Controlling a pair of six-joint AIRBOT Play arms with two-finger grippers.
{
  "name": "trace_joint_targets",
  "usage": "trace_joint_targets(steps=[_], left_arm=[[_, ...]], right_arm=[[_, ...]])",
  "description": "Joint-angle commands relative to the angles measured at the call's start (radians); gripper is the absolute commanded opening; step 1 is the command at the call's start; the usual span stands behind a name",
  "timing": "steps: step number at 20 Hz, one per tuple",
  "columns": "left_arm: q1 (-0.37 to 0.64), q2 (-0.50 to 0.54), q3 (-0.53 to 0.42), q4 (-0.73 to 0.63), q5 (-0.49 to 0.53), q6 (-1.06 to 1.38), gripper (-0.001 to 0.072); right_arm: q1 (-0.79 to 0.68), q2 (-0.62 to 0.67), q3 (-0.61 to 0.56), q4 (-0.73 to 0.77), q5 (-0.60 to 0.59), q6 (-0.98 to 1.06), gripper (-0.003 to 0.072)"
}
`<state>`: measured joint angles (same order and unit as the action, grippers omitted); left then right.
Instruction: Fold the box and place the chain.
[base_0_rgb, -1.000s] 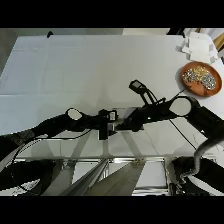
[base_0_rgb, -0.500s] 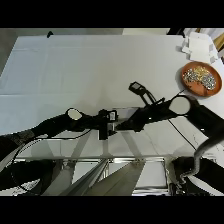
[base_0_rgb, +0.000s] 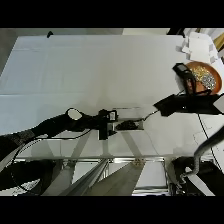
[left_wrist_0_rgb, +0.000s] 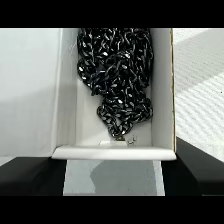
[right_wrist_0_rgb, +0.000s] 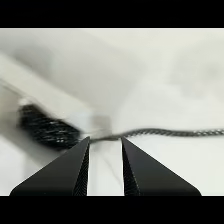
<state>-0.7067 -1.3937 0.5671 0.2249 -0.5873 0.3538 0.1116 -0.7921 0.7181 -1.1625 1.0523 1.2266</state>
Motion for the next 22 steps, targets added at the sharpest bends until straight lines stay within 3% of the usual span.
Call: trace_joint_targets(steps=[1,3,5,7,11,21,22], left_arm=[[0.001,0.001,0.000,0.000,0.000,0.000,0.0413],[0.001,0.001,0.000,0.000,0.000,0.000,0.0413],[0.001,0.001,0.000,0.000,0.000,0.000,0.0413],[0.001,0.001,0.000,0.000,0.000,0.000,0.0413],[0.001,0.001,0.000,0.000,0.000,0.000,0.0413],[0.001,0.001,0.000,0.000,0.000,0.000,0.0413],[0.001,0.001,0.000,0.000,0.000,0.000,0.0413]], right_arm=[[-0.067,-0.079,0.000,-0.191,-0.055,0.162,0.0228],[-0.068,-0.168,0.000,-0.201,-0.064,0.161,0.0234],[-0.068,-0.259,0.000,-0.203,-0.093,0.161,0.0354],[-0.068,-0.341,0.000,-0.207,-0.120,0.161,0.0392],[-0.068,-0.435,0.000,-0.227,-0.161,0.162,0.0391],[-0.067,-0.500,-0.002,-0.292,-0.229,0.215,0.0370],[-0.067,-0.500,-0.002,-0.292,-0.231,0.215,0.0292]])
